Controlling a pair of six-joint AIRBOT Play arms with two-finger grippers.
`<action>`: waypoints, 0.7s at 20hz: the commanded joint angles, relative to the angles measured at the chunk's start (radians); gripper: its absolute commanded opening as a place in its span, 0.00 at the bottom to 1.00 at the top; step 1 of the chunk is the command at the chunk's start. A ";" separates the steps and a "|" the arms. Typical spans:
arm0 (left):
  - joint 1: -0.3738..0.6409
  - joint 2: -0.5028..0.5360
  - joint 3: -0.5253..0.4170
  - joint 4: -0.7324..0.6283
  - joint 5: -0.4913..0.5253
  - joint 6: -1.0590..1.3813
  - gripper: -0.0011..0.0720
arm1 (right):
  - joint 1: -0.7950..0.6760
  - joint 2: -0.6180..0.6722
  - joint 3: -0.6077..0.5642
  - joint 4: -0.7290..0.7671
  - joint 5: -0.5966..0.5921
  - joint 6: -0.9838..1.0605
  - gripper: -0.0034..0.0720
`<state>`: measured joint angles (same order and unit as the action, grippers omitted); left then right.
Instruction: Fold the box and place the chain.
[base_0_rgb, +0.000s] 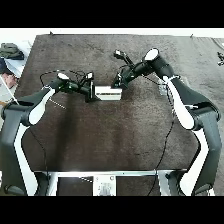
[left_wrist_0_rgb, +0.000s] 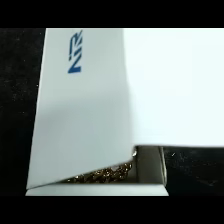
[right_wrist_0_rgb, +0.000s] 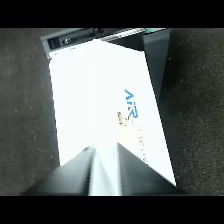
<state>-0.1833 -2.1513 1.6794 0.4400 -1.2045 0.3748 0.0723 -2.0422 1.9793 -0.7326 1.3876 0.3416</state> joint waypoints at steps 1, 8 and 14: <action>0.000 0.000 0.000 0.000 0.000 0.000 0.43 | 0.011 0.000 0.001 -0.030 -0.023 -0.036 0.43; 0.000 0.000 0.000 0.000 0.000 0.000 0.43 | 0.029 -0.001 0.000 -0.027 -0.030 -0.096 0.43; 0.000 0.000 0.000 0.000 0.000 0.000 0.43 | 0.033 -0.001 0.000 -0.028 -0.014 -0.123 0.58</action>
<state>-0.1833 -2.1513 1.6794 0.4400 -1.2045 0.3744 0.1024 -2.0422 1.9793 -0.7601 1.3643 0.2359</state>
